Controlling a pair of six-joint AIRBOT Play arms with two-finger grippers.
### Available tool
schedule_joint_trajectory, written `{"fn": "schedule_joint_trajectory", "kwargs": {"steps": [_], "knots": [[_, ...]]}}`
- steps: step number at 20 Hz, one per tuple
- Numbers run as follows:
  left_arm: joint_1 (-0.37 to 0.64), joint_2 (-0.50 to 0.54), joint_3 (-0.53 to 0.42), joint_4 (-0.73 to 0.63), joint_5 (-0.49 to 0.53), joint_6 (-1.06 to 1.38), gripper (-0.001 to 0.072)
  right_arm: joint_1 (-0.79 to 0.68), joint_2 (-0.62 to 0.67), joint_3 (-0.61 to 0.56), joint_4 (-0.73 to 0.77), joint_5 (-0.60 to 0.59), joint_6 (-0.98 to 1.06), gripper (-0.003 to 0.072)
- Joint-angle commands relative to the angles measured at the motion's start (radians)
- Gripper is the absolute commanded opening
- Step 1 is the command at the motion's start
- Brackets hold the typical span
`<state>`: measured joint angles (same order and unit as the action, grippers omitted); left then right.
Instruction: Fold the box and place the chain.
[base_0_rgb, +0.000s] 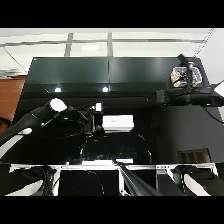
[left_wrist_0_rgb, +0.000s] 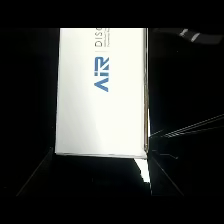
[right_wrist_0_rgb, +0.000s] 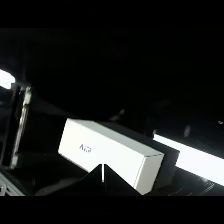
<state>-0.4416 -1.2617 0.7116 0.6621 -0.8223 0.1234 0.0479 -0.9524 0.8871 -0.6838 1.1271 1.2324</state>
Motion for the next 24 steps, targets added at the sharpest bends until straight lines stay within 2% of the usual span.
{"fn": "schedule_joint_trajectory", "kwargs": {"steps": [1,4,7,11,14,24], "knots": [[-0.015,0.08,0.012,-0.038,-0.023,-0.031,0.0718,-0.054,0.031,0.005,-0.009,0.005,0.014,0.0014],[-0.045,0.056,0.076,-0.062,0.011,-0.166,0.0716,-0.045,0.031,0.005,-0.008,-0.054,0.032,0.0014],[-0.076,-0.04,0.161,-0.061,0.006,-0.233,0.0716,-0.039,0.031,0.005,-0.009,-0.062,0.032,0.0014],[-0.092,-0.159,0.244,-0.068,-0.085,-0.312,0.0715,-0.039,0.031,0.005,-0.009,-0.054,0.032,0.0013],[-0.098,-0.193,0.255,-0.068,-0.154,-0.315,0.0716,-0.039,0.031,0.005,-0.017,-0.052,0.032,0.0013],[-0.139,-0.195,0.255,-0.034,-0.133,-0.254,0.0716,-0.039,0.031,0.005,-0.035,-0.05,0.032,0.0013]]}}
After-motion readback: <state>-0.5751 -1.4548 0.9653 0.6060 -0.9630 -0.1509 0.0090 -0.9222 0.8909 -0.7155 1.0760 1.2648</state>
